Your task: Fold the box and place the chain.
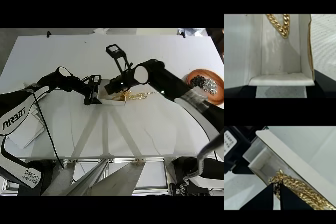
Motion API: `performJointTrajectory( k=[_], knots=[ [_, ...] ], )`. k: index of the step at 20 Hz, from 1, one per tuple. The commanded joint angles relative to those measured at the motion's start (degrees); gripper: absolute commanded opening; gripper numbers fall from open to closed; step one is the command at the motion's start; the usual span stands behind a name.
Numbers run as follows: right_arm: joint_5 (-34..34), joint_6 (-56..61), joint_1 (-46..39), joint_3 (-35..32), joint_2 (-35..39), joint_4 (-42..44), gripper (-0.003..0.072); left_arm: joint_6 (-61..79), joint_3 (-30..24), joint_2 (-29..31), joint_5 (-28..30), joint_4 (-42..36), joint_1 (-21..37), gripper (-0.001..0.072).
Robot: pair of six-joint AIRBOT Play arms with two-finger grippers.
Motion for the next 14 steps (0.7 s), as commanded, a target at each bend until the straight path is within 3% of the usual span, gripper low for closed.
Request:
performJointTrajectory(
  k=[1, 3, 4, 5, 6, 10, 14],
  knots=[
    [-2.40, 0.66, 0.87, 0.04, -5.66, 1.14, 0.0008, 0.02, -0.02, 0.02, 0.00, 0.02, -0.02, 0.0323],
    [-2.38, 1.29, 0.81, 0.04, -7.41, -0.87, 0.0017, 0.02, -0.02, 0.02, 0.00, 0.02, -0.02, 0.0323],
    [-2.45, 1.25, 0.81, 0.04, -7.41, -2.10, 0.0119, 0.02, -0.02, 0.02, 0.00, 0.02, -0.02, 0.0323],
    [-2.25, 1.25, 0.81, 0.04, -6.88, -3.48, 0.0314, 0.02, -0.02, 0.02, 0.00, 0.02, -0.02, 0.0323],
    [-1.51, 1.03, 0.74, 0.04, -5.88, -5.64, 0.0397, 0.02, -0.02, 0.02, 0.00, 0.02, -0.02, 0.0323],
    [6.80, -5.05, -1.51, 0.04, 1.64, -15.32, 0.0396, 0.02, -0.02, 0.02, 0.00, 0.02, -0.02, 0.0323],
    [13.18, -15.98, -8.39, 0.04, 8.85, -15.89, 0.0397, 0.02, -0.02, 0.02, 0.00, 0.02, -0.02, 0.0323]
  ],
)
